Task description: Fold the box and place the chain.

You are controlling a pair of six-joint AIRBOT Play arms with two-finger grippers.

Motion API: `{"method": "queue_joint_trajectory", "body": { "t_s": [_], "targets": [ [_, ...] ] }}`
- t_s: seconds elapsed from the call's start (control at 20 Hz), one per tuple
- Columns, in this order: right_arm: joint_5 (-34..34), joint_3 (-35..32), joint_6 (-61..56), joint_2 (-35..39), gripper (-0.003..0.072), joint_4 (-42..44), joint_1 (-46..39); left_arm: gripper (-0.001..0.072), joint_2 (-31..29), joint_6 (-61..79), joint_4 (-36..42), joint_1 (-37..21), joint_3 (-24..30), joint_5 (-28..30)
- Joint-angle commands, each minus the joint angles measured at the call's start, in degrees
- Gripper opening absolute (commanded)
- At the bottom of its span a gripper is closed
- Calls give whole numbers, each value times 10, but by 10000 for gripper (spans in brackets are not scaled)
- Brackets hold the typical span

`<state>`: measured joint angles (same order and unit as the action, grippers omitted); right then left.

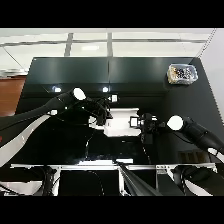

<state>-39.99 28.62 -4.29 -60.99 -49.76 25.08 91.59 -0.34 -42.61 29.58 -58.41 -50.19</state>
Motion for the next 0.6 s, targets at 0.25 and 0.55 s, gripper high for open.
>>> {"method": "queue_joint_trajectory", "body": {
  "t_s": [0.25, 0.55],
  "targets": [
    [55, 19, -8, 39, 713, 17, -12, 28, 0, 0, 0, 0, 0, 0],
    [45, 21, 62, 38, 713, 122, -69, 28, 0, 0, 0, 0, 0, 0]
  ]
}}
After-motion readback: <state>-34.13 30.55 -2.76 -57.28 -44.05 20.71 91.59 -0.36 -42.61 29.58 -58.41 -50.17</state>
